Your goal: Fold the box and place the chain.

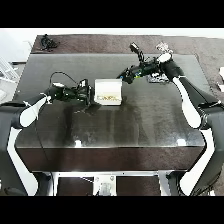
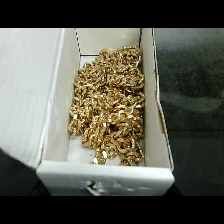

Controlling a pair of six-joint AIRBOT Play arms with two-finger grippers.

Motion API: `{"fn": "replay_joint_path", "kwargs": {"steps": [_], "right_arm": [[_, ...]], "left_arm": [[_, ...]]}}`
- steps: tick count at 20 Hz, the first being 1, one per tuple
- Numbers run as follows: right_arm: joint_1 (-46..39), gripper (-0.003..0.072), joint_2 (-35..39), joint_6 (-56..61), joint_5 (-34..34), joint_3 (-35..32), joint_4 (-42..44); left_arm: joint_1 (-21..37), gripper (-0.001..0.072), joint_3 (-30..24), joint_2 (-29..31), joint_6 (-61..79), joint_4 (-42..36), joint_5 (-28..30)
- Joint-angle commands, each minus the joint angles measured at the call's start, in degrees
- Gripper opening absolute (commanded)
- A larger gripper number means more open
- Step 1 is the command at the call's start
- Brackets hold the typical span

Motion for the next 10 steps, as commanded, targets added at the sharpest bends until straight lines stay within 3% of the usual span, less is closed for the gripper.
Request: {"fn": "replay_joint_path", "kwargs": {"steps": [1, 6, 8, 10], "right_arm": [[1.0, 0.001, -0.3, 0.8, 8.4, 1.1, 0.5], [3.3, 0.0015, 0.1, 0.4, 10.8, 1.9, 0.3], [5.3, 0.0184, 0.0, -1.0, 10.5, 1.9, -3.1], [6.7, 0.0217, 0.0, -2.5, 8.8, 1.9, -8.3]], "left_arm": [[0.0, 0.0462, 0.0, 0.0, 0.0, 0.0, 0.0], [0.0, 0.0461, 0.0, 0.0, 0.0, 0.0, 0.0], [0.0, 0.0461, 0.0, 0.0, 0.0, 0.0, 0.0], [0.0, 0.0461, 0.0, 0.0, 0.0, 0.0, 0.0]]}}
